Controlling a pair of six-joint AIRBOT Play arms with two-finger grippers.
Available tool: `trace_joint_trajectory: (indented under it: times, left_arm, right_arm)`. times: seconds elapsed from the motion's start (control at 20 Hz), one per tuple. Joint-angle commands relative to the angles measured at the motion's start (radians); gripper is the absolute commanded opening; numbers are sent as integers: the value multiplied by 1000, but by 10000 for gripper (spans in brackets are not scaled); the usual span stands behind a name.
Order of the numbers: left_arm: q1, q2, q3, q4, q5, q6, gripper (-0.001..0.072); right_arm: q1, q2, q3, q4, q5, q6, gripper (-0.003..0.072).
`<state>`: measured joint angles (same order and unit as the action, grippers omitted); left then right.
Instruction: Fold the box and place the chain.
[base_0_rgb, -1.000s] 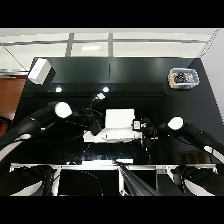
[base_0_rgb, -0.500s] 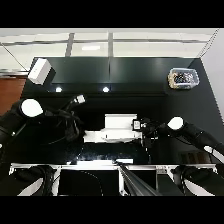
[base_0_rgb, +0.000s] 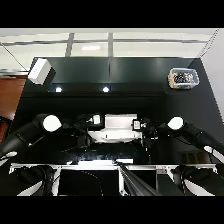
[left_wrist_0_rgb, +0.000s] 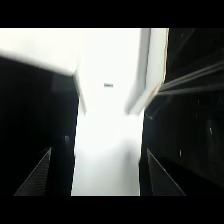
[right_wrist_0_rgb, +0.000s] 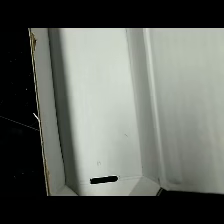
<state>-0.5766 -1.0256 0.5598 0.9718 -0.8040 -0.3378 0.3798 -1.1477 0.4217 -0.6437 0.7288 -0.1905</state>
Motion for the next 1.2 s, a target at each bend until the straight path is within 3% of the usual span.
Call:
trace_joint_trajectory:
  times: [0.0, 0.2, 0.3, 0.35, 0.4, 0.45, 0.5, 0.8, 1.05, 1.15]
  left_arm:
    - [-74, -51, -5, -20, 103, 20, 702]
    - [-116, -84, -5, -47, 139, 20, 700]
    - [-122, -106, -5, -103, 151, 21, 638]
    - [-122, -113, -5, -135, 172, 20, 452]
    - [-122, -114, -5, -170, 182, 21, 340]
    - [-122, -114, -5, -200, 188, 21, 258]
    - [-122, -114, -5, -216, 184, 20, 221]
    - [-122, -118, -5, -313, 185, 21, 217]
    - [-167, -152, -5, -370, 304, 24, 218]
    - [-179, -152, -5, -352, 308, 24, 217]
  right_arm:
    - [1, -1, 0, 0, 0, 0, 190]
    - [1, -1, 0, 0, 0, 0, 190]
    - [1, -1, 0, 0, 0, 0, 190]
    - [1, -1, 0, 0, 0, 0, 190]
    - [1, -1, 0, 0, 0, 0, 190]
    - [1, -1, 0, 0, 0, 0, 189]
    - [1, -1, 0, 0, 0, 0, 190]
    - [1, -1, 0, 0, 0, 0, 189]
    - [1, -1, 0, 0, 0, 0, 190]
    - [1, -1, 0, 0, 0, 0, 190]
